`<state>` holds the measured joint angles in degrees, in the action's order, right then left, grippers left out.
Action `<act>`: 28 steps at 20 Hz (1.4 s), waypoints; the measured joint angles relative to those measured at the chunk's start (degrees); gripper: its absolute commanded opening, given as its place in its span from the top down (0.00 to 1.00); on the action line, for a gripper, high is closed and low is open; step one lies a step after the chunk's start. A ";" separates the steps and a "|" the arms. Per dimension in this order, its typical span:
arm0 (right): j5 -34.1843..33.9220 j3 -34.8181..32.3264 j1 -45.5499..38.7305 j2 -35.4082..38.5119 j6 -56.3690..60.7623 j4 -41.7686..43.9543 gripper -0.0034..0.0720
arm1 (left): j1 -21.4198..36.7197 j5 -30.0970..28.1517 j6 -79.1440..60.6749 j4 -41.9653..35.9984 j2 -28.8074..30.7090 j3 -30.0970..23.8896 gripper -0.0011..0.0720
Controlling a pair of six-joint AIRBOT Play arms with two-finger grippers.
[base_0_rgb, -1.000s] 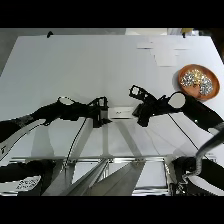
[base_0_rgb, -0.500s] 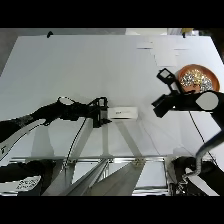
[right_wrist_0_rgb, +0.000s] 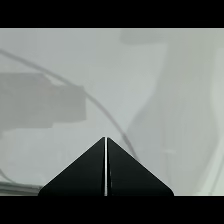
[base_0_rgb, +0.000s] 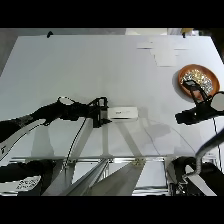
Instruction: Fold the box and place the chain.
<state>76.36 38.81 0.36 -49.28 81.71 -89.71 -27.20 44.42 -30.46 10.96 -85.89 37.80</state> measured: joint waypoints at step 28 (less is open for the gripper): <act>2.40 0.00 -0.39 0.04 1.42 -1.38 0.93 | 11.96 2.73 16.65 11.61 21.05 -0.02 0.97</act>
<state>78.76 38.81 -0.03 -49.23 83.13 -91.09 -15.25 47.16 -13.80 22.57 -64.84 37.78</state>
